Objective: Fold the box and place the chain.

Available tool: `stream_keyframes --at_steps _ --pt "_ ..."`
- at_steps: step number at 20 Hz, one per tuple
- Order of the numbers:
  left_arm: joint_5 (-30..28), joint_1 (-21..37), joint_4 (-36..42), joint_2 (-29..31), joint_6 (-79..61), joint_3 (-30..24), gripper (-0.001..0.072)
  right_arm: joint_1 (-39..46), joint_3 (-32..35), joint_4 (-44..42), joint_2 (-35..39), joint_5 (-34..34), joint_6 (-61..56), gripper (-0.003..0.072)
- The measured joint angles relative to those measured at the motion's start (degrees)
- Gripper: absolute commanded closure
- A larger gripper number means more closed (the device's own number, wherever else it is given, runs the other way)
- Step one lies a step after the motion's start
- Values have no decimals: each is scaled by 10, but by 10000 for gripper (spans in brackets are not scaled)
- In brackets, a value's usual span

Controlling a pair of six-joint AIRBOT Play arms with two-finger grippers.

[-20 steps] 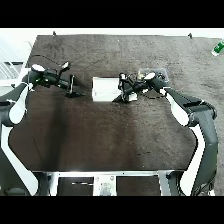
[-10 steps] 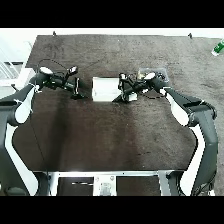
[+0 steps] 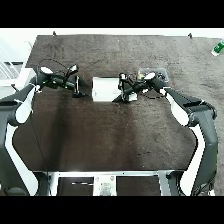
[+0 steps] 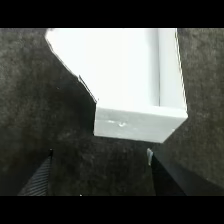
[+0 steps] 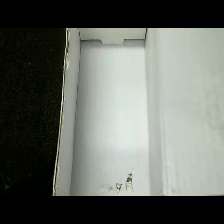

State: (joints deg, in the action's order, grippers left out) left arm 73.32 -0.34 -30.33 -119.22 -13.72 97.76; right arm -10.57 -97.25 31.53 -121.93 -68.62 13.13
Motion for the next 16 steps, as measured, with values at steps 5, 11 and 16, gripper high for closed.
stream_keyframes --at_steps 5,11,16 --pt "-1 -9 8 -3 -11 0 -11 0 0 0 0 0 0 257" --pt "20 -14 -5 -9 -13 0 -11 0 0 0 0 0 0 257" --pt "33 -14 6 -9 -18 0 -11 0 0 0 0 0 0 258"
